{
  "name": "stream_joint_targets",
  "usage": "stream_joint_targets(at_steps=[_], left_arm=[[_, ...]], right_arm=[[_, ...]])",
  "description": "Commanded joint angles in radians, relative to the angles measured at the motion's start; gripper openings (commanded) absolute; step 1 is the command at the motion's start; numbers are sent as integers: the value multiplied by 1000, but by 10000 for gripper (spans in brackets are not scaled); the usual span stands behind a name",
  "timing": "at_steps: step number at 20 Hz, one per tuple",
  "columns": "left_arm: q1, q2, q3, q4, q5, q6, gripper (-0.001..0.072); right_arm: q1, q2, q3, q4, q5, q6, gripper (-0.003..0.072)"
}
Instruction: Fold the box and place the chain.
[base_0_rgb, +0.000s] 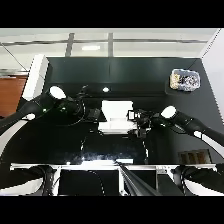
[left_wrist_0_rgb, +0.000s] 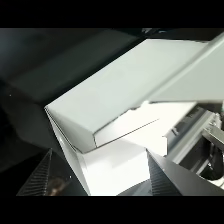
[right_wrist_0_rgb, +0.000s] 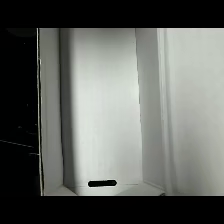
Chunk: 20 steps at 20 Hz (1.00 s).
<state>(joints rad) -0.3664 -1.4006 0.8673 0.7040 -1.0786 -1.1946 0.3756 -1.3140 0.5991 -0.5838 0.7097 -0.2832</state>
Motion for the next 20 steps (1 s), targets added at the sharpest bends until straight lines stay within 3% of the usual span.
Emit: stream_joint_targets(at_steps=[1,9,15,20], left_arm=[[-60,0,2,98,84,-128,684],[-120,0,4,179,190,-299,684],[-128,0,36,198,165,-353,684],[-240,-4,154,483,54,-612,676]], right_arm=[[0,0,0,0,-5,4,161],[0,0,0,0,-8,7,161],[0,0,0,0,-8,7,160],[0,0,0,0,-9,7,161]])
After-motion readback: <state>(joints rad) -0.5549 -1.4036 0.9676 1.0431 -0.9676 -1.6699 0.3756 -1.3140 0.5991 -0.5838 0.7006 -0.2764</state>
